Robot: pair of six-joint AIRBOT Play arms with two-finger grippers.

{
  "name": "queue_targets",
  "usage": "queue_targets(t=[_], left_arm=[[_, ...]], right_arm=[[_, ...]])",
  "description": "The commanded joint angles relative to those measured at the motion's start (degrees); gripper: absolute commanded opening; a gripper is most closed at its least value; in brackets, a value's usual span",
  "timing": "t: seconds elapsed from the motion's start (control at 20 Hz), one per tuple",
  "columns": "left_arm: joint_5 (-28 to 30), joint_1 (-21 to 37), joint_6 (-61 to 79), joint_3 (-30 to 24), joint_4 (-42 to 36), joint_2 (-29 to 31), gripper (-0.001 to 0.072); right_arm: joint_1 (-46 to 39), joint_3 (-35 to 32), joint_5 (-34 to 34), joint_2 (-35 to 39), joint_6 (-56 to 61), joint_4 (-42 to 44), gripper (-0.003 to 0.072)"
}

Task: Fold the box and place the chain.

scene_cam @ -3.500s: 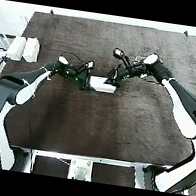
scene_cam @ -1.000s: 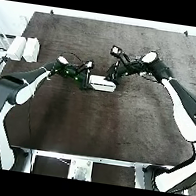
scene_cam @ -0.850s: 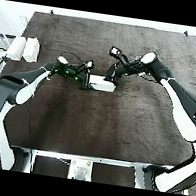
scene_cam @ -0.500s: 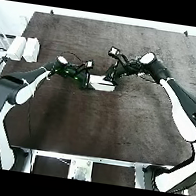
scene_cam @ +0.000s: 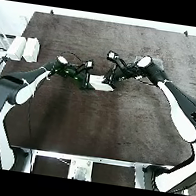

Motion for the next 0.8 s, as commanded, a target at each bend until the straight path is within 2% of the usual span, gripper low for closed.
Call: queue_targets(t=[0.0, 0.2, 0.25, 0.3, 0.35, 0.6, 0.7, 0.75], left_arm=[[-0.09, -0.04, -0.11, -0.02, 0.00, 0.04, 0.0471], [-0.09, -0.04, -0.11, -0.02, 0.00, 0.04, 0.0471], [-0.07, -0.04, -0.11, -0.02, 0.00, 0.04, 0.0471], [-0.07, -0.04, -0.11, -0.02, 0.00, 0.04, 0.0471], [-0.07, -0.04, -0.11, -0.02, 0.00, 0.04, 0.0471], [-0.07, -0.04, -0.11, -0.02, 0.00, 0.04, 0.0471], [-0.07, -0.04, -0.11, -0.02, 0.00, 0.04, 0.0471], [-0.07, -0.04, -0.11, -0.02, 0.00, 0.04, 0.0471]], right_arm=[[0.09, -2.71, 1.64, -0.02, -1.79, 0.37, 0.0296], [-1.16, -3.19, 1.70, 0.00, -5.07, 6.64, 0.0299], [-1.62, -3.19, 1.77, 0.00, -6.03, 8.61, 0.0336], [-2.01, -3.19, 2.16, 0.00, -6.80, 10.34, 0.0444], [-2.29, -3.19, 2.62, 0.00, -6.99, 10.95, 0.0460], [-3.32, -3.19, 4.52, 0.00, -8.11, 11.26, 0.0461], [-4.07, -3.21, 5.20, 0.00, -9.97, 14.73, 0.0453], [-4.39, -3.21, 5.35, 0.00, -10.82, 17.00, 0.0359]])
